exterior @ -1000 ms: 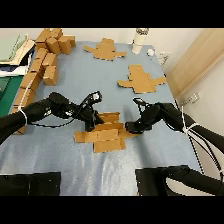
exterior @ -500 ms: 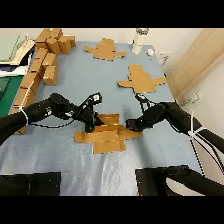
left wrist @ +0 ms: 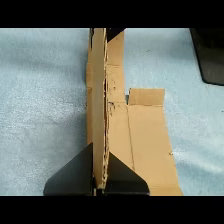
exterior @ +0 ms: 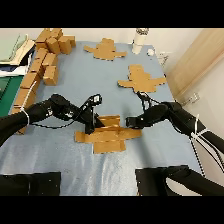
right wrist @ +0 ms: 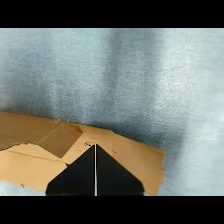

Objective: Fold the box.

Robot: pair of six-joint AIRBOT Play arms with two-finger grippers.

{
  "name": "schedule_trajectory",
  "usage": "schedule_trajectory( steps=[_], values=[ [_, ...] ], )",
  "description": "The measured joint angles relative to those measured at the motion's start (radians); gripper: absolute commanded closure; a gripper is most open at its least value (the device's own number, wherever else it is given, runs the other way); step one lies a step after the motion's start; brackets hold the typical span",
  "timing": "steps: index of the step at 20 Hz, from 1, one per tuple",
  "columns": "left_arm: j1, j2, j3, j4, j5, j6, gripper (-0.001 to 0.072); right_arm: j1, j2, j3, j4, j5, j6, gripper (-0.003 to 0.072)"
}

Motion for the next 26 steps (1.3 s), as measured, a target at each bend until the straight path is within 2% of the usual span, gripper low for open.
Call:
schedule_trajectory(
  steps=[3,7,9,12,15,16,17,18,21,26],
  values=[
    [0.000,0.000,0.000,0.001,0.000,0.000,0.0698,0.001,0.027,0.013,0.032,-0.046,-0.012,0.0682],
    [0.000,0.000,0.000,0.001,0.000,0.000,0.0698,0.006,0.124,0.030,-0.062,-0.137,-0.009,0.0682],
    [0.000,0.000,0.000,0.001,0.000,0.000,0.0698,0.038,0.187,0.015,-0.085,-0.154,-0.087,0.0682],
    [0.000,0.000,0.000,0.001,-0.001,0.000,0.0698,0.145,0.277,-0.049,-0.106,-0.128,-0.232,0.0682],
    [0.000,0.000,0.000,0.001,-0.001,0.000,0.0698,0.311,0.335,-0.135,-0.122,-0.045,-0.380,0.0679],
    [0.000,0.000,0.000,0.001,-0.001,0.000,0.0698,0.372,0.344,-0.156,-0.134,-0.022,-0.416,0.0568],
    [0.000,0.000,0.000,0.001,-0.001,0.000,0.0698,0.442,0.349,-0.176,-0.161,0.000,-0.447,0.0251],
    [0.000,0.000,0.000,0.001,-0.001,0.000,0.0698,0.504,0.349,-0.191,-0.194,0.015,-0.468,0.0150],
    [0.000,0.000,0.000,0.001,-0.001,0.000,0.0698,0.655,0.317,-0.219,-0.291,0.052,-0.508,0.0150],
    [0.000,0.000,0.000,0.001,-0.001,0.000,0.0698,0.735,0.204,-0.232,-0.451,0.132,-0.528,0.0150]
  ],
)
